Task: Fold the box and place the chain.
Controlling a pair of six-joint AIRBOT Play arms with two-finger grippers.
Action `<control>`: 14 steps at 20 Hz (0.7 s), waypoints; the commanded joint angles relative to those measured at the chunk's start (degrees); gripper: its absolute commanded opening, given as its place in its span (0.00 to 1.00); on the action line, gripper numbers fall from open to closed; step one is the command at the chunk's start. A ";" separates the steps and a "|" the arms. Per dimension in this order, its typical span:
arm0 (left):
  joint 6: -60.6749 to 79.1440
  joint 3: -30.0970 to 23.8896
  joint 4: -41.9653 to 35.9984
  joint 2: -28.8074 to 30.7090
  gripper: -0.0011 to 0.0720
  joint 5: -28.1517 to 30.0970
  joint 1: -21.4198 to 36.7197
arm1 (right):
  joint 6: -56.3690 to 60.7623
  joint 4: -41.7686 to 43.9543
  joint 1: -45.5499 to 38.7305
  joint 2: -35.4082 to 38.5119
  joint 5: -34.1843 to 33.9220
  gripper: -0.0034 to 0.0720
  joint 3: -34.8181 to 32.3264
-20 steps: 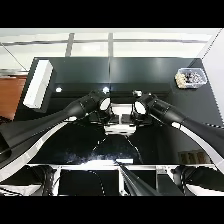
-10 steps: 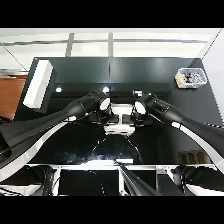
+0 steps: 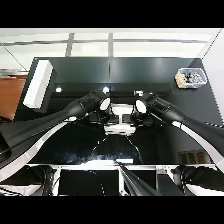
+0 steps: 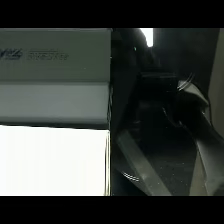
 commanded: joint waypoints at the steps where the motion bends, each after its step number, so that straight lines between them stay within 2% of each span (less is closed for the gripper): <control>1: -0.04 0.02 0.15 -0.02 0.06 -0.24 0.04 | -0.63 0.15 0.04 0.00 -0.35 0.06 0.07; 2: -0.02 0.02 0.15 -0.02 0.06 -0.48 0.04 | -0.74 0.15 0.04 0.04 -0.31 0.07 0.07; 3: -0.02 0.02 0.15 -0.02 0.06 -0.92 0.04 | -0.72 0.11 -0.02 0.22 -0.26 0.13 0.07; 4: -0.04 0.00 0.17 -0.02 0.06 -1.22 0.04 | -0.66 0.24 -0.20 0.63 -0.17 0.33 0.22; 5: -0.02 0.00 0.17 -0.02 0.06 -1.31 0.04 | -0.85 0.39 -0.37 1.11 0.57 0.41 0.85; 8: -0.02 0.00 0.15 -0.02 0.06 -1.60 0.04 | -6.29 0.11 -0.55 3.78 4.63 0.40 3.61; 11: -0.02 0.00 0.15 -0.02 0.06 -2.19 0.04 | -12.61 -2.19 -1.01 10.10 8.96 0.40 4.20; 12: -0.02 0.00 0.17 -0.02 0.06 -2.40 0.04 | -14.23 -5.90 -1.49 12.81 11.56 0.40 4.20; 14: -0.04 0.00 0.17 -0.04 0.06 -2.49 0.04 | -14.71 -21.44 -2.49 17.18 16.41 0.40 4.13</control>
